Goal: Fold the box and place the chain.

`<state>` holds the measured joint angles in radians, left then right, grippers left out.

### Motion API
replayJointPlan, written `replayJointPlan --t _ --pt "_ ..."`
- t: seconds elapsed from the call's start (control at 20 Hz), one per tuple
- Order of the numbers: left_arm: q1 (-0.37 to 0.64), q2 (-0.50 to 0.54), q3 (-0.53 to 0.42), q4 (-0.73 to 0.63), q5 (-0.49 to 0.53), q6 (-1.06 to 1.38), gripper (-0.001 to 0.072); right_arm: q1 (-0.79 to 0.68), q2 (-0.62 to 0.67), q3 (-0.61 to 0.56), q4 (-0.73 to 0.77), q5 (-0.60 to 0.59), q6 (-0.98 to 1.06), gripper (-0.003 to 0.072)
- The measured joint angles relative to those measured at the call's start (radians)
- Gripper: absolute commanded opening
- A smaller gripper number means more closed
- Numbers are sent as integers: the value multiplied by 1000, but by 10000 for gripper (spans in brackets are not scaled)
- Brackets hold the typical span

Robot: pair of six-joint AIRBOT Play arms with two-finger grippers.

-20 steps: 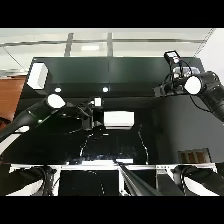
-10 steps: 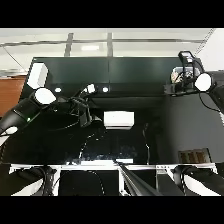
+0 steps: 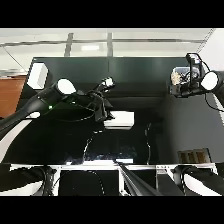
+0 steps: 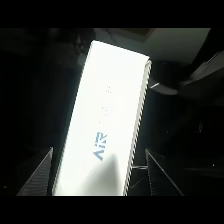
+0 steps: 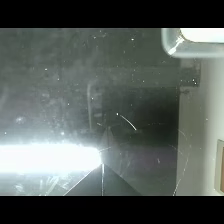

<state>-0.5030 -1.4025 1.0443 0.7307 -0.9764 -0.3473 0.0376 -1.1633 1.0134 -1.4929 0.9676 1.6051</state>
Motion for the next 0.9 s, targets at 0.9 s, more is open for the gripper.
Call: replayJointPlan --t 0.9 --pt "-50 -97 22 -11 -8 -16 708 -1 0 0 0 17 -1 12"
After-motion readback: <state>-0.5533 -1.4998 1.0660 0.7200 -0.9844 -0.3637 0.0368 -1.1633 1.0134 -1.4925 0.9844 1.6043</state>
